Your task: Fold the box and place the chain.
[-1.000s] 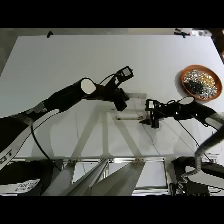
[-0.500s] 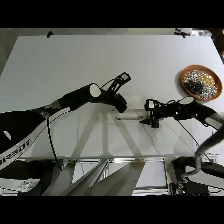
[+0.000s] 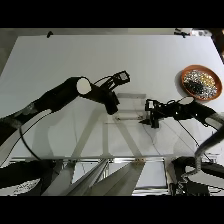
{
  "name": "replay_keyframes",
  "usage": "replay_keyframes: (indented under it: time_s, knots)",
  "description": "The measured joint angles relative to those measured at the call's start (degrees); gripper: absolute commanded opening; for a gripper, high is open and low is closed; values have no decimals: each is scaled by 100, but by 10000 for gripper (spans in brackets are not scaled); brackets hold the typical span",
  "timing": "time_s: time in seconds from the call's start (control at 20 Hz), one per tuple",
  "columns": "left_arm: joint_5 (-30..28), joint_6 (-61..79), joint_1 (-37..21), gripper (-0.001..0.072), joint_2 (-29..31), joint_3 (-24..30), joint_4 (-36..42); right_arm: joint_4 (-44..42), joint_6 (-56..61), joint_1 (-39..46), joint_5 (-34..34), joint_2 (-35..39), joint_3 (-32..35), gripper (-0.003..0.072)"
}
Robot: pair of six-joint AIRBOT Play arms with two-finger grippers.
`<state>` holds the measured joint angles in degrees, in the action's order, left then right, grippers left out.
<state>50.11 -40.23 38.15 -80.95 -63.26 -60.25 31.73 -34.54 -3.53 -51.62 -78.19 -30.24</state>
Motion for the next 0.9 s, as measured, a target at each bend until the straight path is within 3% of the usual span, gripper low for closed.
replay_keyframes:
  time_s: [0.2,0.35,0.4,0.5,0.55,0.9]
  knots:
    - [817,280,-28,4,378,13,-1126,-2,0,0,0,0,0,317]
    - [1132,1010,-76,14,468,177,-1108,-2,0,0,0,0,0,317]
    - [1141,1305,-125,80,472,267,-979,-2,0,0,0,-2,0,317]
    - [1119,1899,-221,389,457,494,-730,-2,0,0,0,-2,0,317]
    - [1019,2173,-278,440,431,616,-612,-2,0,0,0,0,0,317]
    - [280,3071,-459,429,-76,944,208,-4,0,0,2,-2,0,317]
